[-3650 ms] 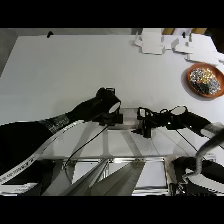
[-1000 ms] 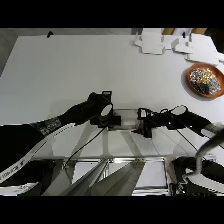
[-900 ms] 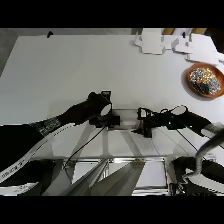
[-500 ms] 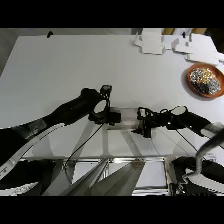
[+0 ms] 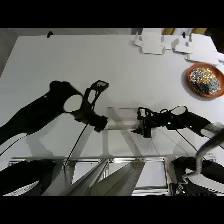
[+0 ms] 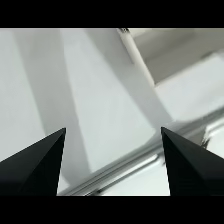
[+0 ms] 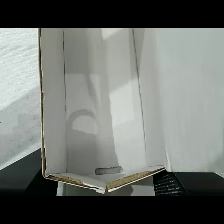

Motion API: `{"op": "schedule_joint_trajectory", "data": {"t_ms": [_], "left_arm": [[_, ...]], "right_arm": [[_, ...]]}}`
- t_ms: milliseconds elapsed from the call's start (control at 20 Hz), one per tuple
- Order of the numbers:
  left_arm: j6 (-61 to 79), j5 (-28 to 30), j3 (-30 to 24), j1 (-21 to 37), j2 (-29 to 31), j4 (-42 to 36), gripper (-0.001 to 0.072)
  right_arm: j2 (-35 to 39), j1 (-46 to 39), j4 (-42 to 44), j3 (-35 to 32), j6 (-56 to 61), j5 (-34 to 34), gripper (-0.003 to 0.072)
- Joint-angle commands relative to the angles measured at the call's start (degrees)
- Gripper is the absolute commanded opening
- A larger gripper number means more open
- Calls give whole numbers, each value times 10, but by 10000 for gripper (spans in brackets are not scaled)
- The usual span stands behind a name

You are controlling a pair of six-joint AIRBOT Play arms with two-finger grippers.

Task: Fold the box and place the chain.

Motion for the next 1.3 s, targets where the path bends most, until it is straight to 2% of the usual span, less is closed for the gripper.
{"op": "schedule_joint_trajectory", "data": {"t_ms": [0,150,300,400,600,650,850,1250], "left_arm": [[311,6,-90,27,89,-75,650],[627,57,-226,55,158,-165,647],[898,144,-296,88,167,-244,617],[1006,209,-299,109,135,-302,618],[1120,343,-298,129,26,-440,644],[1150,353,-296,129,1,-459,692],[1186,354,-289,136,-64,-491,695],[1276,357,-288,181,-94,-584,701]], "right_arm": [[0,0,0,0,0,1,308],[0,0,0,0,0,1,308],[0,0,0,0,0,1,308],[0,0,0,0,0,1,308],[0,0,0,0,0,1,308],[0,0,0,0,0,1,308],[0,0,0,0,0,1,308],[0,0,0,0,0,1,308]]}}
